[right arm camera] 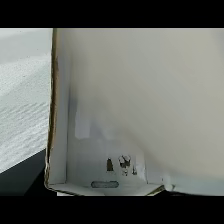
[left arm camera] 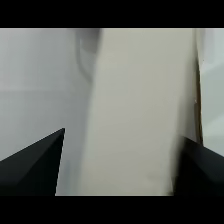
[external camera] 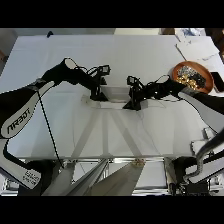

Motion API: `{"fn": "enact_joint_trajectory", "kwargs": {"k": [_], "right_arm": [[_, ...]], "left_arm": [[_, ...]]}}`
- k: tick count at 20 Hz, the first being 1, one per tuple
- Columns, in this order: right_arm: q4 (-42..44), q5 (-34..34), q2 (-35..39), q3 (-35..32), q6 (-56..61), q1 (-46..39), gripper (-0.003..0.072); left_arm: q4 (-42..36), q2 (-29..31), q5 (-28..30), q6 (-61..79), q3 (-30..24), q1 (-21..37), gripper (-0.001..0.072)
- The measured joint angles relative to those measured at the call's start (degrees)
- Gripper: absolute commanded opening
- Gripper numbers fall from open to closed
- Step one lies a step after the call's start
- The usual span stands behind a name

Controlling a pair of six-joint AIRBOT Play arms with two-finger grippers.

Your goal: Fold the box and place the chain.

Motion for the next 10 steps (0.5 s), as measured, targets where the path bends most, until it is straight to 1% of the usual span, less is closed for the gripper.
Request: {"fn": "enact_joint_trajectory", "kwargs": {"k": [2, 6, 10], "right_arm": [[0.00, 0.00, 0.00, 0.00, 0.00, 0.00, 0.0403], [0.00, 0.02, 0.00, 0.00, 0.00, 0.00, 0.0403], [0.00, 0.02, 0.00, 0.00, 0.00, 0.00, 0.0403]], "left_arm": [[2.86, 1.86, -0.22, -1.90, 0.00, 0.00, 0.0703], [12.50, 7.80, -1.44, -8.33, 0.00, 0.00, 0.0703], [20.63, 13.92, -5.18, -15.30, -0.02, 0.17, 0.0703]]}}
